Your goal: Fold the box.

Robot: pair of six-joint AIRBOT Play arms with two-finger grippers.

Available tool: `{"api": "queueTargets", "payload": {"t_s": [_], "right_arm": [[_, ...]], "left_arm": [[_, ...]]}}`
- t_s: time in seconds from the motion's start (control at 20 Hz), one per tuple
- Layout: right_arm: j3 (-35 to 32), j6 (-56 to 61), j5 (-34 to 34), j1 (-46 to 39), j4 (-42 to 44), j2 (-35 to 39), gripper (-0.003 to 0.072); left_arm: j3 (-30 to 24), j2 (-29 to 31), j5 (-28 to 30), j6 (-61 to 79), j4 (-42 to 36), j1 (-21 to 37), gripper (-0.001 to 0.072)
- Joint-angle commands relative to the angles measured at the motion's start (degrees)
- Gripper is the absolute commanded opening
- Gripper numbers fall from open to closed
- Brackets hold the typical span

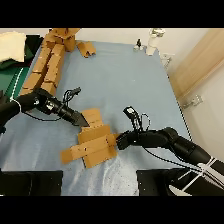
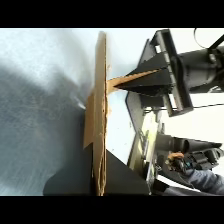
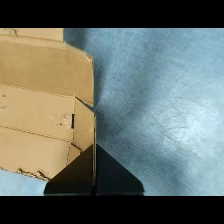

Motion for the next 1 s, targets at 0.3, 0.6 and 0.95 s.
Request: {"api": "queueTargets", "payload": {"t_s": [0.3, 0.6, 0.95], "right_arm": [[3.9, 4.4, -2.6, -4.0, -10.0, 0.1, 0.0458], [18.5, 19.5, -22.1, -12.5, -21.9, 0.2, 0.0004], [20.0, 22.1, -28.3, -7.8, -10.3, 6.9, 0.0003]], "left_arm": [[1.0, -0.7, -0.4, 3.9, -0.5, -2.0, 0.0011], [1.6, 8.1, 12.4, 16.3, 2.3, -10.7, 0.0011], [-2.6, 13.4, 23.6, 30.5, 3.2, -19.6, 0.0011]]}}
